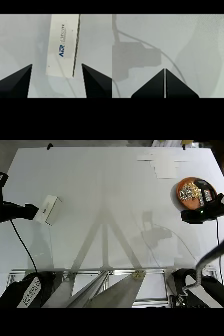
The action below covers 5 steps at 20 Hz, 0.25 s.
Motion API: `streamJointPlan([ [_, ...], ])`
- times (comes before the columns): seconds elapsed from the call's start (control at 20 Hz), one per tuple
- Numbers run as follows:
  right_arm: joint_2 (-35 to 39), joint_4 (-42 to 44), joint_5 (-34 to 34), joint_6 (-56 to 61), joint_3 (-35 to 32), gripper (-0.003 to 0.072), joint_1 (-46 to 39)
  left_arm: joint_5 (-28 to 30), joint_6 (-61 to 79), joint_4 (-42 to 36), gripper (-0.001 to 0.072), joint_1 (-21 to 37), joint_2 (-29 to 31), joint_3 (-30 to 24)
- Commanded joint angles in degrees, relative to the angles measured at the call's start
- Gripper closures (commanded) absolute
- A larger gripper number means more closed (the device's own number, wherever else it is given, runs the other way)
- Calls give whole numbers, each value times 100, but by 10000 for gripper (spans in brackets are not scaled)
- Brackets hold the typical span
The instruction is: Fold the box and place the chain.
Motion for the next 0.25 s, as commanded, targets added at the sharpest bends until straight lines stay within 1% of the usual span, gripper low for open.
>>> streamJointPlan([
  [0.0,4,0,2,2,0,671,-4,105,-22,20,16,-2,-85,0],
  [0.2,4,0,2,2,0,671,-4,153,-24,20,16,-2,-223,0],
])
